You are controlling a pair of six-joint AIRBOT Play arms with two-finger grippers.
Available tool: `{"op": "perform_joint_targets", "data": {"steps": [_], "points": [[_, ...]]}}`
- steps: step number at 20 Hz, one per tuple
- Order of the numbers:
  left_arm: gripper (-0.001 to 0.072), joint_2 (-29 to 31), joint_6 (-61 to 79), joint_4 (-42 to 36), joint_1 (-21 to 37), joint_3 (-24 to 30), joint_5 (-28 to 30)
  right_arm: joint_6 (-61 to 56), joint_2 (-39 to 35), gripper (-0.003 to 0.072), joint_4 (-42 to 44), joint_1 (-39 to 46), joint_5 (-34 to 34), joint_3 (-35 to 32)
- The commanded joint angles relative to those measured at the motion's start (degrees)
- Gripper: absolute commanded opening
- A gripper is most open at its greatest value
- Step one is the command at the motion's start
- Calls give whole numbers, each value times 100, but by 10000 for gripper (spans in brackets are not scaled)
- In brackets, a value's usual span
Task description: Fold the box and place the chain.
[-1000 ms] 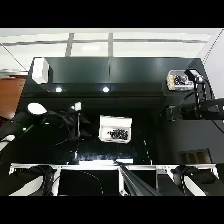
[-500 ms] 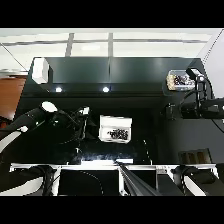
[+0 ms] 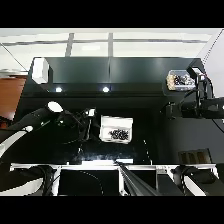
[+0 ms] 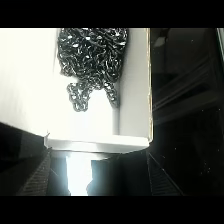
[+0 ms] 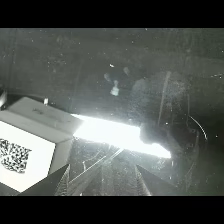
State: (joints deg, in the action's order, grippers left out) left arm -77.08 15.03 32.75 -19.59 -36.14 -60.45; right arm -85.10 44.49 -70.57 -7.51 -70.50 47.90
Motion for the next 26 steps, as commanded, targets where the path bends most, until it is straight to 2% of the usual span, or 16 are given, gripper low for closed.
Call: {"op": "perform_joint_targets", "data": {"steps": [1,7,12,26], "points": [[707,-15,-24,-101,-48,-22,39,-2,-4,489,0,2,7,-2],[707,-17,-140,-177,-55,-22,186,-4,-4,489,0,2,4,-2],[707,-15,-179,-125,-332,-26,326,-4,-4,489,0,0,9,-13],[709,-13,-188,-219,-332,-31,343,-4,-2,489,0,0,144,-13]]}}
